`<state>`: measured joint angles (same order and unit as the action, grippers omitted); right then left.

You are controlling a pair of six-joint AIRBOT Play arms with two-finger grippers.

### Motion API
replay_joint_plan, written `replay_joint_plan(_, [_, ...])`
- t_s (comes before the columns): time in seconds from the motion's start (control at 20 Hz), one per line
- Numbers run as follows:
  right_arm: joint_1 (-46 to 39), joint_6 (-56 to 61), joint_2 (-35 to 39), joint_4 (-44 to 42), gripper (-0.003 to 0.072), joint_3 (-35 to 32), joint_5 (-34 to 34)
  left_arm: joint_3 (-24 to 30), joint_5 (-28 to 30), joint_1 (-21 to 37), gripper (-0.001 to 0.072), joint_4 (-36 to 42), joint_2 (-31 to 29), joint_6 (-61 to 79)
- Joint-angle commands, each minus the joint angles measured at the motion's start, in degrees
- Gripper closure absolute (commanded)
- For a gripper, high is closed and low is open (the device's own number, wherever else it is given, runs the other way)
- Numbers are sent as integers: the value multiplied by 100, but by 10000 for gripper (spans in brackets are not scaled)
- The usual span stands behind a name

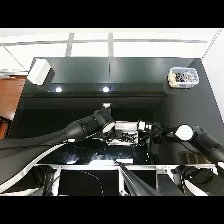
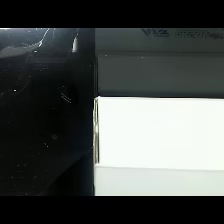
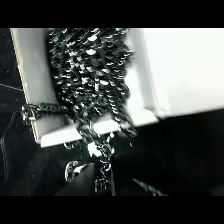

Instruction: Fold the box and place the chain.

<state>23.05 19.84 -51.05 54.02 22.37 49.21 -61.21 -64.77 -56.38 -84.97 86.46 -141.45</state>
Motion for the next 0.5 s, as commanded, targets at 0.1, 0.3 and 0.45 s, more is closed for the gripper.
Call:
replay_joint_plan(0.1, [-402, 1292, 579, 452, 622, 1102, 1449, 2, 2, 4, 676, 2, 0, 2])
replay_joint_plan(0.3, [-675, 1829, 881, 144, 622, 2284, 2015, 2, 2, 4, 676, 2, 0, 2])
replay_joint_plan(0.45, [-673, 1934, 887, -474, 622, 2955, 2135, 2, 2, 4, 676, 0, 0, 2])
